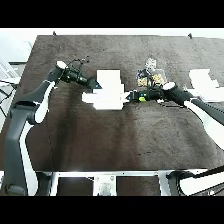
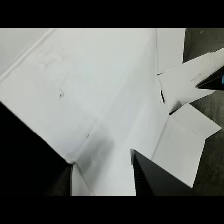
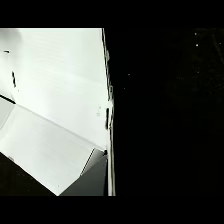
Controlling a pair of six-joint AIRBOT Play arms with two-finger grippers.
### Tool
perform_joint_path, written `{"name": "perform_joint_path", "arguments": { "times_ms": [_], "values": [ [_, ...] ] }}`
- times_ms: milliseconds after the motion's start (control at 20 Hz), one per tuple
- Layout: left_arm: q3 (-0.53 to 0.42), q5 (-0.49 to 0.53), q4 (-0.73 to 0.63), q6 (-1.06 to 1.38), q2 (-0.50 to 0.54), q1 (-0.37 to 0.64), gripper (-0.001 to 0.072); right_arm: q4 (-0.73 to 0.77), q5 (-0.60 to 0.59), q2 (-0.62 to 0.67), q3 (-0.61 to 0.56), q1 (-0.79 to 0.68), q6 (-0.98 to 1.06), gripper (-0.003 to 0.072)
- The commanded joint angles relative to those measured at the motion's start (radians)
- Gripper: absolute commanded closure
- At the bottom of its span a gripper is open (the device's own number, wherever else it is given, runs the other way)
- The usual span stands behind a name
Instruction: Fold the box and place the chain.
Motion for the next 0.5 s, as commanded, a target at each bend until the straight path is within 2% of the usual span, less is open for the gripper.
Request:
{"name": "perform_joint_path", "arguments": {
  "times_ms": [0, 100, 150, 400, 450],
  "values": [
    [0.001, 0.014, -0.034, 0.013, -0.002, 0.000, 0.0313, -0.004, 0.000, 0.001, 0.000, 0.001, 0.000, 0.0678],
    [0.001, 0.012, -0.034, 0.012, -0.002, 0.000, 0.0322, -0.015, 0.000, 0.001, 0.000, 0.001, 0.000, 0.0678],
    [0.001, 0.011, -0.034, 0.012, -0.002, 0.000, 0.0356, -0.015, 0.000, 0.001, 0.000, 0.001, 0.000, 0.0678],
    [0.000, 0.000, -0.037, 0.037, -0.002, 0.000, 0.0364, -0.015, 0.000, 0.001, 0.000, 0.001, 0.000, 0.0678],
    [-0.003, -0.002, -0.050, 0.038, -0.002, 0.000, 0.0471, -0.015, 0.000, 0.001, 0.000, 0.001, 0.000, 0.0678]
  ]
}}
